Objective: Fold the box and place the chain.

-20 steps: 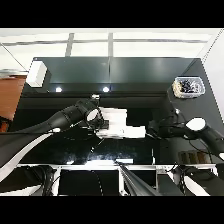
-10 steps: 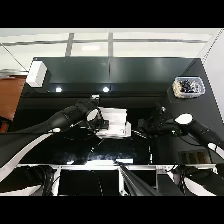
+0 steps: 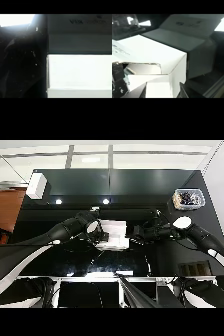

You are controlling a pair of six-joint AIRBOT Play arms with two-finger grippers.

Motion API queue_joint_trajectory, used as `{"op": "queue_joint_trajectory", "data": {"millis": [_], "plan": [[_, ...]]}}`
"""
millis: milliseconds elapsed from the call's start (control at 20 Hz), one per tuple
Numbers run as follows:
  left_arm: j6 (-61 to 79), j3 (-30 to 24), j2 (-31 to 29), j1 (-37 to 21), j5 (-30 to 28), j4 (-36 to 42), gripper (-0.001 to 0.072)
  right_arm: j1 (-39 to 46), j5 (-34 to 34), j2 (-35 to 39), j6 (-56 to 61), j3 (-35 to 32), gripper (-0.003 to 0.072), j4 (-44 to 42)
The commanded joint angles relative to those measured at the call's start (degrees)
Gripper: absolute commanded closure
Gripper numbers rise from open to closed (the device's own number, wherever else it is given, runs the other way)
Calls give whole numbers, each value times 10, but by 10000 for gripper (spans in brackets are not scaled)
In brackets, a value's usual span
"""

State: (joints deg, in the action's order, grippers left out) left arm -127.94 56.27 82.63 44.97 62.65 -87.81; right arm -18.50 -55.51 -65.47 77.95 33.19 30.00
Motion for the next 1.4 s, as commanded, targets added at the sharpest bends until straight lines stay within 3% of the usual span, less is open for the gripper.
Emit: {"op": "queue_joint_trajectory", "data": {"millis": [0,300,550,950,1100,1150,1200,1300,1350], "plan": [[0,0,0,0,6,-2,684,-37,31,0,58,21,231,53],[0,0,0,0,7,-2,684,-102,50,0,183,59,278,188],[0,0,0,0,6,-2,684,-149,85,-3,277,92,278,245],[0,0,0,0,7,-2,685,-173,56,-12,348,112,274,312],[0,0,0,0,6,-2,684,-173,50,-12,348,112,239,312],[0,0,0,0,6,-2,684,-173,49,-12,348,112,125,312],[0,0,0,0,6,-2,684,-173,45,-12,346,112,113,312],[0,0,0,0,6,-2,685,-175,41,-12,346,112,116,312],[0,0,0,0,6,-2,684,-179,42,-12,346,112,177,314]]}}
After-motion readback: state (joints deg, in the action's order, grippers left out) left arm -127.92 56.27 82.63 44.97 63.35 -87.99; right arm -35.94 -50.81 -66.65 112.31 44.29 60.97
